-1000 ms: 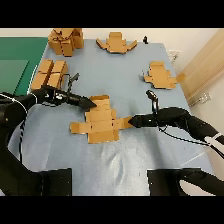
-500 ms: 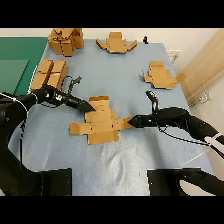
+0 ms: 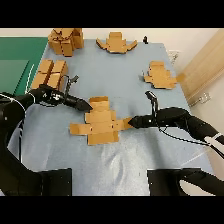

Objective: Fold the box.

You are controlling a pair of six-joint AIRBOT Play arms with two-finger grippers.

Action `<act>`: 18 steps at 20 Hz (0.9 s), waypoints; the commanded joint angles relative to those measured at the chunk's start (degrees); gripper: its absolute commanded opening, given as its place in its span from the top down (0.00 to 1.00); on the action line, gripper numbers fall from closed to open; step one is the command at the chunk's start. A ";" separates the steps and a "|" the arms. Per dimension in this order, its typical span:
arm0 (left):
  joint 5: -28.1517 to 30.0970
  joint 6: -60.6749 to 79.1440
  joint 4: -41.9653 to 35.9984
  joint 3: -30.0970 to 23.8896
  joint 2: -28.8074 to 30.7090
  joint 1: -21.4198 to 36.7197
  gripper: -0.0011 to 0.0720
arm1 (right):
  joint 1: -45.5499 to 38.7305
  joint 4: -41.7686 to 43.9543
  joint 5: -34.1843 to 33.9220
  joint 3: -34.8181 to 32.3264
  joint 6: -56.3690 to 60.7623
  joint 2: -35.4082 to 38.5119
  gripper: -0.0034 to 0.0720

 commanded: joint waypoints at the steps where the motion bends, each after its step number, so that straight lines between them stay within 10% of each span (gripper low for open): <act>1: 0.17 0.02 -1.14 0.02 -0.07 -0.28 0.66 | 0.02 0.02 -0.24 -0.02 0.00 -0.02 0.95; 5: 0.17 0.55 -1.97 0.02 -0.09 -1.42 0.68 | 0.00 0.00 -0.35 0.00 0.00 -0.02 0.95; 6: -0.07 2.03 -1.95 0.02 -0.09 -1.60 0.98 | 0.00 0.00 -0.33 0.00 0.00 -0.02 0.95; 8: -0.50 3.69 -1.97 0.09 -0.07 -1.70 0.96 | 0.00 -0.83 -0.55 0.11 0.00 0.00 0.94; 9: -1.62 3.74 -1.90 0.17 -0.07 -1.66 0.96 | -0.02 -3.19 -1.20 0.48 0.02 0.24 0.75; 11: -4.76 6.27 -1.97 0.90 -0.07 -1.27 0.96 | -0.50 -13.16 -3.76 2.21 3.34 1.68 0.49; 15: -7.30 12.68 -1.99 6.78 1.27 -1.95 0.97 | -0.09 -44.09 -14.10 9.05 12.46 8.17 0.49; 18: -5.92 20.35 -2.25 9.05 6.01 -3.34 0.98 | 3.54 -48.78 -17.70 11.34 8.74 13.66 0.49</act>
